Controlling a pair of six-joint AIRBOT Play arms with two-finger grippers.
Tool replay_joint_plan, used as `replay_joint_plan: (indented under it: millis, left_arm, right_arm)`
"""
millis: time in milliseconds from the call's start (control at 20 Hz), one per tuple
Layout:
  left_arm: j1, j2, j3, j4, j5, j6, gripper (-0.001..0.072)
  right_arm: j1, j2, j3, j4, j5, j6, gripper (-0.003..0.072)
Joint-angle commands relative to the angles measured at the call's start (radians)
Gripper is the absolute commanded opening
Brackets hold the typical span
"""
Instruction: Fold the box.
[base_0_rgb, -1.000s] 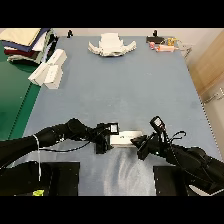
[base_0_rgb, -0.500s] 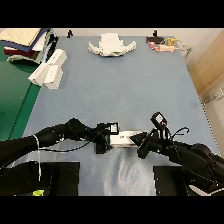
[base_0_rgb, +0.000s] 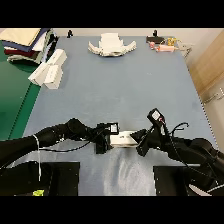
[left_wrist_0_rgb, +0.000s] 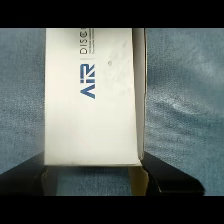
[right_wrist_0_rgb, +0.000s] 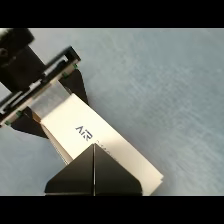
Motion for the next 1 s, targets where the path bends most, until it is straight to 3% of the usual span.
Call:
replay_joint_plan:
  millis: [0,150,250,400,650,850,950]
  left_arm:
    - [0.0,0.0,0.0,0.0,0.0,0.001,0.0388]
    - [0.0,0.0,0.0,0.0,0.0,0.001,0.0388]
    - [0.0,0.0,0.0,0.0,0.0,0.001,0.0388]
    - [0.0,0.0,0.0,-0.023,-0.002,0.0,0.0388]
    - [0.027,0.028,0.005,-0.004,0.0,-0.088,0.0388]
    - [0.152,0.142,0.005,0.195,-0.011,-0.38,0.0388]
    - [0.252,0.216,0.005,0.345,-0.083,-0.52,0.0388]
  right_arm:
    - [-0.006,-0.106,0.107,-0.286,-0.174,0.225,0.0004]
    - [-0.006,-0.208,0.242,-0.543,-0.327,0.532,0.0004]
    - [-0.007,-0.28,0.341,-0.734,-0.51,0.768,0.0004]
    - [-0.008,-0.38,0.455,-0.869,-0.737,0.855,0.0005]
    - [-0.008,-0.404,0.483,-0.866,-0.756,0.854,0.0004]
    - [-0.008,-0.404,0.483,-0.864,-0.756,0.854,0.0005]
    - [-0.008,-0.404,0.483,-0.864,-0.756,0.854,0.0004]
